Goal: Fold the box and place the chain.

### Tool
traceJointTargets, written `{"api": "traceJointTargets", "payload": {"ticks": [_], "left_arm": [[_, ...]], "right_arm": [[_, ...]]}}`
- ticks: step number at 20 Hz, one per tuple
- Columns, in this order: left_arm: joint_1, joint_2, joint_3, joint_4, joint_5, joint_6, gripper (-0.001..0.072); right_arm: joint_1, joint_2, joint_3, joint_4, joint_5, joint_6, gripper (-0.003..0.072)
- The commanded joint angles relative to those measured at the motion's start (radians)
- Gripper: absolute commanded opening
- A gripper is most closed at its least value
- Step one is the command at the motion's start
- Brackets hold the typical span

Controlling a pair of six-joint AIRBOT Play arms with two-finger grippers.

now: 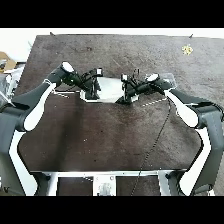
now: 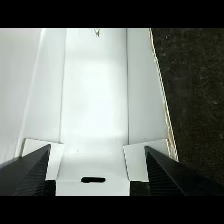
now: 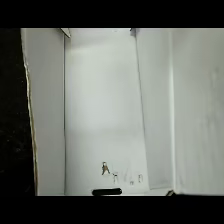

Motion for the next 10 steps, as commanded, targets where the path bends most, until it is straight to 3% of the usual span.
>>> {"api": "traceJointTargets", "payload": {"ticks": [1, 7, 8, 9, 10], "left_arm": [[0.0, 0.0, -0.001, 0.004, 0.002, -0.032, 0.0718], [0.009, 0.0, 0.0, 0.024, 0.004, -0.092, 0.0696], [0.018, 0.0, 0.0, 0.027, 0.004, -0.113, 0.0566], [0.029, 0.002, 0.0, 0.027, -0.006, -0.121, 0.0351], [0.04, 0.005, 0.001, 0.025, -0.015, -0.126, 0.024]], "right_arm": [[-0.001, 0.0, 0.0, 0.0, -0.001, 0.002, 0.0438], [-0.001, 0.0, 0.0, 0.0, -0.001, 0.002, 0.0438], [-0.001, 0.0, 0.0, 0.0, -0.001, 0.002, 0.0438], [-0.001, 0.0, 0.0, 0.0, -0.001, 0.002, 0.0438], [-0.001, 0.0, 0.0, 0.0, -0.001, 0.002, 0.0438]]}}
